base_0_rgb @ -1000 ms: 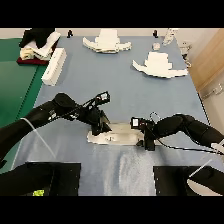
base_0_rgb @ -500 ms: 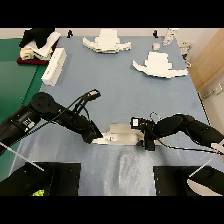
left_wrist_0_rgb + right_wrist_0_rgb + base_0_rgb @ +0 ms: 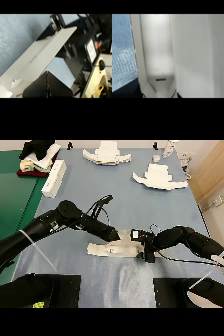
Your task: Fold the box.
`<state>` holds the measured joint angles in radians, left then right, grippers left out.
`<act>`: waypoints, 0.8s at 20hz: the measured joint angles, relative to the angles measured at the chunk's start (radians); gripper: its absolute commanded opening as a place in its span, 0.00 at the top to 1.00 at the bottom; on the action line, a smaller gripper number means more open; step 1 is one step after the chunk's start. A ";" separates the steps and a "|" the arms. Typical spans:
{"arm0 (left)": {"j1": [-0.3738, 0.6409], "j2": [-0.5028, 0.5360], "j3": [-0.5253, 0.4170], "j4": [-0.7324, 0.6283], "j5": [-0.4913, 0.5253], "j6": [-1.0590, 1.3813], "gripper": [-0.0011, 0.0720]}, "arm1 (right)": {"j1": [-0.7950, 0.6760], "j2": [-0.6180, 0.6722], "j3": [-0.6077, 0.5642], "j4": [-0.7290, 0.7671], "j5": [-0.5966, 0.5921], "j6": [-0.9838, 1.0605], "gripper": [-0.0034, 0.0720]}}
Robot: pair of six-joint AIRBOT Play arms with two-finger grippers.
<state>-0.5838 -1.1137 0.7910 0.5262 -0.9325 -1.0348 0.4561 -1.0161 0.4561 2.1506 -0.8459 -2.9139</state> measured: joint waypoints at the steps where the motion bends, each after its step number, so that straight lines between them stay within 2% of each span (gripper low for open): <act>1: 0.003 -0.026 0.008 -0.024 0.010 -0.002 0.97 | 0.000 0.000 0.000 0.000 0.000 0.000 0.36; 9: 0.048 -0.196 0.024 -0.070 0.060 -0.064 0.97 | 0.000 -0.001 0.000 0.000 0.000 0.003 0.36; 11: 0.074 -0.215 0.026 -0.032 0.062 -0.110 0.97 | 0.000 -0.001 0.000 0.000 0.000 0.003 0.36; 13: 0.096 -0.231 0.023 0.059 0.107 -0.145 0.97 | 0.000 0.000 0.000 0.008 0.002 0.000 0.36; 16: 0.099 -0.237 0.025 0.062 0.072 -0.166 0.97 | 0.000 -0.001 0.000 0.003 0.000 -0.001 0.36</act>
